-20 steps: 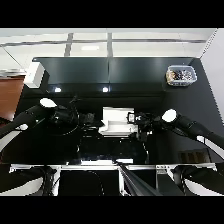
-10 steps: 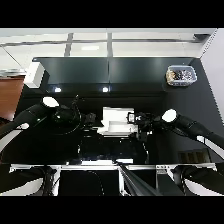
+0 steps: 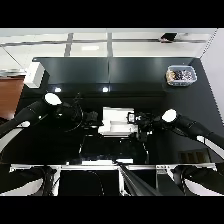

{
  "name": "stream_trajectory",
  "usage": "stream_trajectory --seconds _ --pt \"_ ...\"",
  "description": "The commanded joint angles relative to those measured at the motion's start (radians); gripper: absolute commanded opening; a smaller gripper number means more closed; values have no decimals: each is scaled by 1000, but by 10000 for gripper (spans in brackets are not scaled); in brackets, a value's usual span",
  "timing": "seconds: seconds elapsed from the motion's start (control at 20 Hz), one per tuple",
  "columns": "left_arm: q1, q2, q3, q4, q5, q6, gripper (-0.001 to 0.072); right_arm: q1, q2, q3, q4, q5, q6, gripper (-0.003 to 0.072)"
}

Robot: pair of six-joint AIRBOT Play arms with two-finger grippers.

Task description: Fold the box and place the chain.

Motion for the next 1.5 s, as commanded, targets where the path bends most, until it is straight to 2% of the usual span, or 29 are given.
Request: stream_trajectory --seconds 0.0,0.1,0.3,0.6,0.9,1.1,1.35,1.45 --pt "-57 0 61 165 12 -129 363 0 -1 0 0 0 0 162" --pt "-89 0 94 212 18 -178 364 0 -1 0 0 0 0 162" --pt "-144 0 135 211 34 -197 363 0 -1 0 0 0 0 162" --pt "-166 0 138 220 33 -229 349 0 -1 0 0 0 0 162" --pt "-178 0 139 346 32 -362 349 0 -1 0 0 0 0 162" --pt "-249 -1 156 480 63 -441 349 0 -1 0 0 0 0 162" --pt "-299 -1 161 500 90 -483 349 0 -1 0 0 0 0 162" --pt "-312 -1 161 496 91 -483 284 0 -1 0 0 0 0 162"
